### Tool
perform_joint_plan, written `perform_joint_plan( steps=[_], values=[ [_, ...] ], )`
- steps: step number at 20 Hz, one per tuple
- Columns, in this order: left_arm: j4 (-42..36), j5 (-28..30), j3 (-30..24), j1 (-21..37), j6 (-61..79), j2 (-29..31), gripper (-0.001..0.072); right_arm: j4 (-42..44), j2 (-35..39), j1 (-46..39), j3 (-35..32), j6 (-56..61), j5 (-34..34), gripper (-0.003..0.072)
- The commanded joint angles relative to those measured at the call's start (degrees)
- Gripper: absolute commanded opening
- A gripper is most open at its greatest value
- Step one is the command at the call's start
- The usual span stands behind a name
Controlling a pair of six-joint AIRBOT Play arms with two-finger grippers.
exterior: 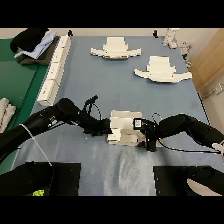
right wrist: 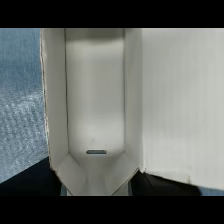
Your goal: Fold the box.
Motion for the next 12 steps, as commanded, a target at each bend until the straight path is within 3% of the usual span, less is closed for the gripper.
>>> perform_joint_plan(
  steps=[1,6,12],
  values=[
    [9.66,2.93,2.21,-4.17,-9.40,-0.02,0.0288,0.02,-0.02,0.04,-0.04,0.00,0.00,0.0522],
    [29.99,2.10,8.46,-12.59,-29.73,-0.46,0.0287,0.02,-0.02,0.04,-0.04,0.00,0.00,0.0521],
    [34.45,-1.20,12.55,-17.90,-37.86,-5.60,0.0287,0.02,-0.02,0.04,-0.04,0.00,0.00,0.0521]
  ],
)
